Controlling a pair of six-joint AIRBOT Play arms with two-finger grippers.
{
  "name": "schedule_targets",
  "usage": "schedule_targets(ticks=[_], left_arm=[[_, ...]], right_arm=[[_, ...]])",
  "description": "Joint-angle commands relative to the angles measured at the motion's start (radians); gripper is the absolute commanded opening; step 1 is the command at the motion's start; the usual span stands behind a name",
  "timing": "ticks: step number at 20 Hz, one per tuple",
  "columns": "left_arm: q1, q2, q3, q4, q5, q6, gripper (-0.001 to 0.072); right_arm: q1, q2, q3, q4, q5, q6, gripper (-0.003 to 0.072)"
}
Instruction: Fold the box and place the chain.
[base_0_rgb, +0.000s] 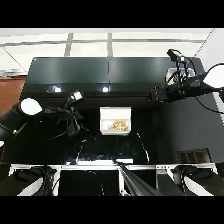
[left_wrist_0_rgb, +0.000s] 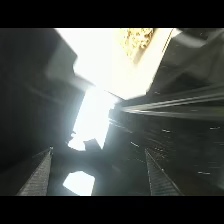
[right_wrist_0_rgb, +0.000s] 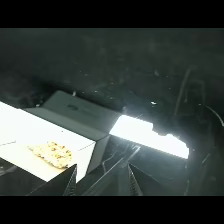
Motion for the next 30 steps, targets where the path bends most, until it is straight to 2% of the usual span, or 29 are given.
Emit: schedule_targets(ticks=[1,5,7,25,30], left_arm=[[-0.018,-0.085,-0.009,-0.055,0.145,0.364,0.071],[-0.019,-0.237,-0.003,-0.249,0.095,0.658,0.0711],[-0.019,-0.27,0.006,-0.316,0.1,0.686,0.0711],[-0.075,-0.317,0.015,-0.296,0.097,0.658,0.071],[-0.126,-0.319,0.015,-0.298,0.163,0.654,0.0708]], right_arm=[[0.0,0.001,0.0,-0.023,-0.014,0.0,0.0386],[0.0,0.001,0.0,-0.023,-0.016,0.0,0.0386],[0.0,0.001,0.0,-0.023,-0.017,0.001,0.0386],[0.0,0.001,0.0,-0.015,-0.058,0.001,0.0386],[0.0,0.001,0.0,-0.016,-0.065,0.001,0.0386]])
